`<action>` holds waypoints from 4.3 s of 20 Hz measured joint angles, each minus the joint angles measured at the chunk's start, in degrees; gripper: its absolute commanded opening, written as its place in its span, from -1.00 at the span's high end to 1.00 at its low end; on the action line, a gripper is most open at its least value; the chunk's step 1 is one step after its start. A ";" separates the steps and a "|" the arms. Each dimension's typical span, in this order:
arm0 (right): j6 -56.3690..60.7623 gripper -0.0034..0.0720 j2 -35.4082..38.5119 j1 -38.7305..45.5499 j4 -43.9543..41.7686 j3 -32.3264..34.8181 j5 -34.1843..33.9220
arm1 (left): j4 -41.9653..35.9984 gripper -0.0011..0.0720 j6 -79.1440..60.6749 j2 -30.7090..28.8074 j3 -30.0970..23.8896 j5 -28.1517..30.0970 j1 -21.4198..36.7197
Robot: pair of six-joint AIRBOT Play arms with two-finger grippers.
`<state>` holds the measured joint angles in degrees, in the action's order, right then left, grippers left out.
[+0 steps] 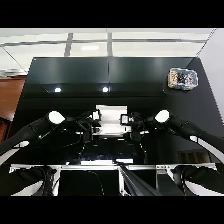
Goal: Fold the box and place the chain.
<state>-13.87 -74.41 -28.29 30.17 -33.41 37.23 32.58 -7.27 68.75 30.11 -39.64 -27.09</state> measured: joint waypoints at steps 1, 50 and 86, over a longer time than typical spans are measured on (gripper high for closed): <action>0.00 0.56 0.00 0.00 0.00 0.00 0.00 | -0.02 0.59 0.02 0.13 0.00 -0.17 0.00; 0.17 0.56 0.00 -0.02 -0.07 0.02 0.00 | 5.86 0.89 62.14 12.72 4.22 -29.97 28.00; 0.17 0.56 0.00 -0.02 -0.07 0.02 0.02 | 6.93 -0.35 81.79 12.98 21.40 -34.29 10.49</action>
<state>-13.69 -74.41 -28.32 30.11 -33.39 37.26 39.51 74.52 81.73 51.51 -73.93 -16.60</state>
